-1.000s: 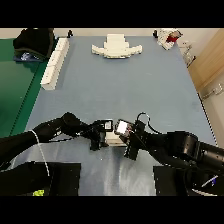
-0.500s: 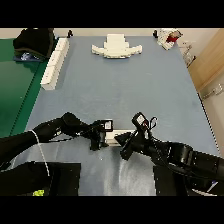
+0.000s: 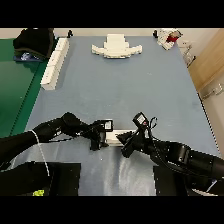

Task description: Fold the box.

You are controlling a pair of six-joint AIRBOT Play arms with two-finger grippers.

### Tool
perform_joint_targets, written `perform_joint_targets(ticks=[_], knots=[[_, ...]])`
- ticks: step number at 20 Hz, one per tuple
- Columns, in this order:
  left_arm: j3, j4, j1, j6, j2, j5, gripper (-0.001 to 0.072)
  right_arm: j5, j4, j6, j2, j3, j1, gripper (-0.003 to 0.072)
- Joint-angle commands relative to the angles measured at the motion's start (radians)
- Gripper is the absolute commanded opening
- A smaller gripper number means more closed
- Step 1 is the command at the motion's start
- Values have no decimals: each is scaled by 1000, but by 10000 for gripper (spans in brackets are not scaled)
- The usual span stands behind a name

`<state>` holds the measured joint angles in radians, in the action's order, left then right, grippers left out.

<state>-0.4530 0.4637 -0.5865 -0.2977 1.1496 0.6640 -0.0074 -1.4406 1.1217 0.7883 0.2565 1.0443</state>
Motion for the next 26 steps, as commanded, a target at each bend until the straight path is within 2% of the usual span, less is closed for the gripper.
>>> perform_joint_targets(ticks=[1,9,17,26], knots=[[0,0,0,0,-1,0,499,2,4,-3,18,-17,-2,7],[0,0,0,0,-1,0,499,35,4,-3,19,-63,-2,7],[0,0,0,0,-1,0,500,61,4,-3,54,-68,-2,6],[0,0,0,0,-1,0,499,78,6,-3,25,-64,-2,6]])
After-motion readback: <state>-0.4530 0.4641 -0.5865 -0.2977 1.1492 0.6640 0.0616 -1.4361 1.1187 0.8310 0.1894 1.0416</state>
